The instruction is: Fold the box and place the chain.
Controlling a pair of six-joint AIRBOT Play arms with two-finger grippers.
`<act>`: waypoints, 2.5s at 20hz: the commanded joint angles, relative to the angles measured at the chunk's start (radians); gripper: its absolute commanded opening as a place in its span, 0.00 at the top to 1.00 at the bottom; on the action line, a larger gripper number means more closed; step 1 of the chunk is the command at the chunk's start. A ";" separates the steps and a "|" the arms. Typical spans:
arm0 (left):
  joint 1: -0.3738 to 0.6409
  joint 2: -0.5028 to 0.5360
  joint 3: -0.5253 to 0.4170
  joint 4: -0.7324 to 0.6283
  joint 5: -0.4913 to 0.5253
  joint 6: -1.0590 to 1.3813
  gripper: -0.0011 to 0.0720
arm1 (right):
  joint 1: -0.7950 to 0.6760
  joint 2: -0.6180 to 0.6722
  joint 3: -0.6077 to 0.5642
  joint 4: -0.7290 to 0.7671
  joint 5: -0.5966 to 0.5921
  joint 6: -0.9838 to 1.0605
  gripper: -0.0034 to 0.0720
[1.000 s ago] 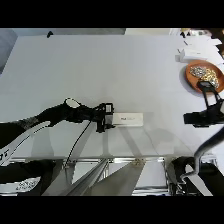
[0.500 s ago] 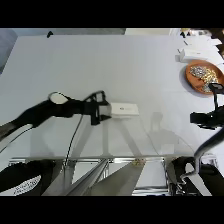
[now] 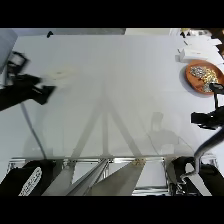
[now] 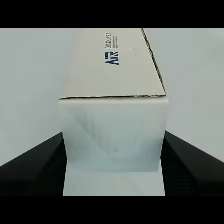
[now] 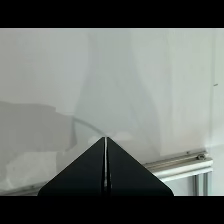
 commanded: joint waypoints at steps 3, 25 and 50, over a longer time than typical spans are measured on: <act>0.289 0.057 -0.005 0.200 0.019 -0.304 0.99 | -0.001 0.001 0.001 0.000 0.000 0.000 0.93; 0.328 0.087 -0.254 0.411 -0.212 -0.464 0.71 | -0.001 0.001 0.001 0.000 0.001 0.000 0.93; 0.107 0.318 -0.254 0.307 -0.381 -0.449 0.03 | -0.001 0.001 0.001 0.000 0.001 0.000 0.93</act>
